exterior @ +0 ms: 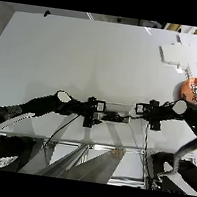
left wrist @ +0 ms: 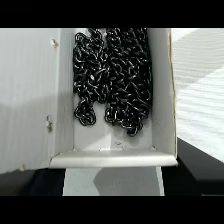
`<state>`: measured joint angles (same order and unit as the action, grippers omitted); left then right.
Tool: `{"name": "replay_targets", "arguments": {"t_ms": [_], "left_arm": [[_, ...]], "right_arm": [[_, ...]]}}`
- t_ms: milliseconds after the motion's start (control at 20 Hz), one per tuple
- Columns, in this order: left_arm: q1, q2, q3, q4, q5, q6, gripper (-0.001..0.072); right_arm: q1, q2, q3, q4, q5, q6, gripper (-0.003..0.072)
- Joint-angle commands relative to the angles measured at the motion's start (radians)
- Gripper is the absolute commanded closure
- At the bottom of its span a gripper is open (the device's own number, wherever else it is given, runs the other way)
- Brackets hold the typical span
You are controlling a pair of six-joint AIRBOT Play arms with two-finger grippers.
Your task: Fold the box and place the chain.
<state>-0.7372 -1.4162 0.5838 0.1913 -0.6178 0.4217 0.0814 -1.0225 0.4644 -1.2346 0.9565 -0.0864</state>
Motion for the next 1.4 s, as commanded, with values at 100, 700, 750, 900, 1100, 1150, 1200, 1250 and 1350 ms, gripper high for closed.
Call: {"name": "replay_targets", "arguments": {"t_ms": [100,700,750,900,1100,1150,1200,1250,1350], "left_arm": [[0.0,0.0,0.0,0.0,0.0,0.0,0.0364],[0.0,0.0,0.0,0.0,0.0,0.0,0.0364],[0.0,0.0,0.0,0.0,0.0,0.0,0.0364],[0.0,0.0,0.0,0.0,0.0,0.0,0.0364],[0.0,0.0,0.0,0.0,0.0,0.0,0.0364],[0.0,0.0,0.0,0.0,0.0,0.0,0.0364],[0.0,0.0,0.0,0.0,0.0,0.0,0.0364],[0.0,0.0,0.0,0.0,0.0,0.0,0.0364],[0.0,0.0,0.0,0.0,0.0,0.0,0.0364]], "right_arm": [[0.001,0.186,0.0,0.128,0.059,0.008,0.0664],[0.473,0.328,0.0,0.45,-0.188,0.011,0.0664],[0.51,0.313,0.0,0.459,-0.214,0.011,0.0664],[0.586,0.253,0.0,0.456,-0.271,0.043,0.0624],[0.589,0.237,0.037,0.411,-0.271,0.056,0.0561],[0.588,0.245,0.068,0.353,-0.25,0.057,0.056],[0.567,0.25,0.108,0.291,-0.216,0.058,0.0559],[0.528,0.251,0.146,0.258,-0.177,0.062,0.0542],[0.404,0.251,0.207,0.234,-0.106,0.06,0.0486]]}}
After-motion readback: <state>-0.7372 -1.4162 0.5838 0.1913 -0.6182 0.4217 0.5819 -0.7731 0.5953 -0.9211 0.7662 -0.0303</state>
